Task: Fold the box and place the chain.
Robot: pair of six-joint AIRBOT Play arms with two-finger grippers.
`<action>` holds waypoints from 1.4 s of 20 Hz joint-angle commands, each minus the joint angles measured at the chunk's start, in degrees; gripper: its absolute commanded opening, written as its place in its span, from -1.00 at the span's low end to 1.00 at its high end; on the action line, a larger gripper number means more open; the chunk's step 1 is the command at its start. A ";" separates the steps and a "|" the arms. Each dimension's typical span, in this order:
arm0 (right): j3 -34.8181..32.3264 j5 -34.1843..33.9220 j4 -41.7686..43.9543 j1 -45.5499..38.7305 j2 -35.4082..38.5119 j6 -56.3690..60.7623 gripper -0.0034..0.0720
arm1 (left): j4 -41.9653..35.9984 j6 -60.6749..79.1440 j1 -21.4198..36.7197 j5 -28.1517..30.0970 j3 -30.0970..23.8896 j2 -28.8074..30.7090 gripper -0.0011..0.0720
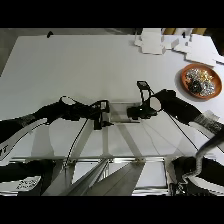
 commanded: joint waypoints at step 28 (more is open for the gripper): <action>0.02 7.72 -1.09 0.00 1.62 -10.27 0.38 | -0.04 0.00 -0.02 0.20 0.02 0.02 -0.03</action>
